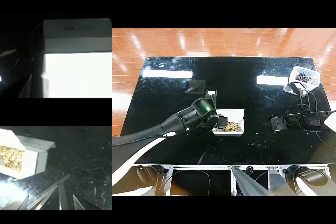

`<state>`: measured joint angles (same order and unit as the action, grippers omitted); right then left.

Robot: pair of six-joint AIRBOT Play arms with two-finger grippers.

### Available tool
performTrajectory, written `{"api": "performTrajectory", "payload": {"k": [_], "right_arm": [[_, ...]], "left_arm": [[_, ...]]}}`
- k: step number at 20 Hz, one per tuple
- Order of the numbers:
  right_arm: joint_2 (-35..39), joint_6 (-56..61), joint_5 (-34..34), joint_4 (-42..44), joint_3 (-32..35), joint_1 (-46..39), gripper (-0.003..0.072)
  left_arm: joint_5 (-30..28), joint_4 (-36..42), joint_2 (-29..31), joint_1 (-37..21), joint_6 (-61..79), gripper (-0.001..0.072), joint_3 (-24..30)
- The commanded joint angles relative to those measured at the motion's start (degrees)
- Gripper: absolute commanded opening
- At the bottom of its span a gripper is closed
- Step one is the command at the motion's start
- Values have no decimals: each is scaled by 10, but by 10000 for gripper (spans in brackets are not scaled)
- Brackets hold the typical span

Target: Fold the box and place the chain.

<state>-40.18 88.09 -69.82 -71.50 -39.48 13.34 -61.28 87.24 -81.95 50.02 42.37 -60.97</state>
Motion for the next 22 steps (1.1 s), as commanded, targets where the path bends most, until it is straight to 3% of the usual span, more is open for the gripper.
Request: {"api": "performTrajectory", "payload": {"k": [1,7,10,12,13,15,17,18,20,22], "right_arm": [[0,-1,-5,1,0,0,664],[0,-5,7,-23,0,0,665],[0,2,0,-31,0,0,664],[-14,9,1,-38,-17,0,665],[-37,9,-5,-38,-43,0,665],[-117,2,-9,-35,-127,0,665],[-228,-23,-10,-35,-236,0,665],[-285,-42,-12,-26,-293,0,666],[-404,-127,-13,42,-400,0,665],[-496,-188,-33,112,-466,4,665]], "left_arm": [[-50,-9,17,0,57,570,-38],[-179,-37,119,-40,237,557,-30],[-198,-57,217,-91,374,556,36],[-190,-51,275,-185,373,556,98],[-164,4,304,-250,376,556,128],[-82,203,350,-363,451,556,186],[-38,392,374,-416,568,557,231],[-35,424,375,-417,595,557,244],[-22,415,372,-394,599,558,260],[-7,407,372,-369,599,558,270]]}}
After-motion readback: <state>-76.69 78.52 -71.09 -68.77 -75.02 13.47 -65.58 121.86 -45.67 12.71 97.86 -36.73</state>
